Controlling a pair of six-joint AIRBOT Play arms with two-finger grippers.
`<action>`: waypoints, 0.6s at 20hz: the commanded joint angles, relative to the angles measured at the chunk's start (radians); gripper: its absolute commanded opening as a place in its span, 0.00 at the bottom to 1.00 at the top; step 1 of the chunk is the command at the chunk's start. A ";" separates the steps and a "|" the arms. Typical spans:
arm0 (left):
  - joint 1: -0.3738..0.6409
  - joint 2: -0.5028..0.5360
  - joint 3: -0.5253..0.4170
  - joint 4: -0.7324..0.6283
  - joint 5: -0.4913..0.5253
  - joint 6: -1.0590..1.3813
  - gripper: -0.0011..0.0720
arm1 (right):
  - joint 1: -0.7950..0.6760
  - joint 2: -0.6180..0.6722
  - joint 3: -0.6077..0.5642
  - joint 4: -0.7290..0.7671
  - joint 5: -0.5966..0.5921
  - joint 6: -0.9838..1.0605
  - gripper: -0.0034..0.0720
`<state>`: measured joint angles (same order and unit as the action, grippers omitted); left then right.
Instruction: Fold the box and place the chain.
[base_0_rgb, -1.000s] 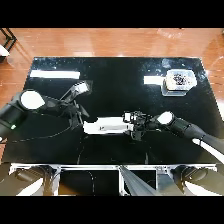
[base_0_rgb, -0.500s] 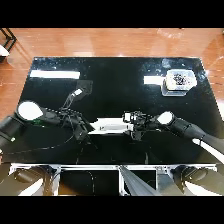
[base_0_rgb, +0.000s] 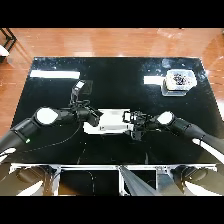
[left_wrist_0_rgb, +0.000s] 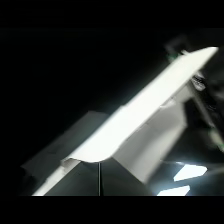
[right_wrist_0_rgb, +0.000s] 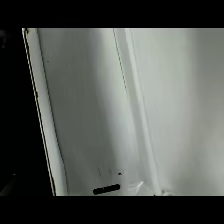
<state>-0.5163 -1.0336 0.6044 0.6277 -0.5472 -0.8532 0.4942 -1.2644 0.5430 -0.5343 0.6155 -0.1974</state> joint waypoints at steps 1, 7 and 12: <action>-0.005 -0.069 -0.001 -0.004 0.089 0.001 0.05 | 0.000 0.000 0.001 0.000 0.000 0.000 0.45; -0.005 -0.148 -0.001 -0.005 0.092 0.000 0.05 | 0.000 0.000 0.001 0.000 0.000 0.000 0.45; -0.003 -0.153 0.019 0.021 0.080 0.001 0.05 | 0.000 0.000 0.001 0.000 0.000 0.000 0.45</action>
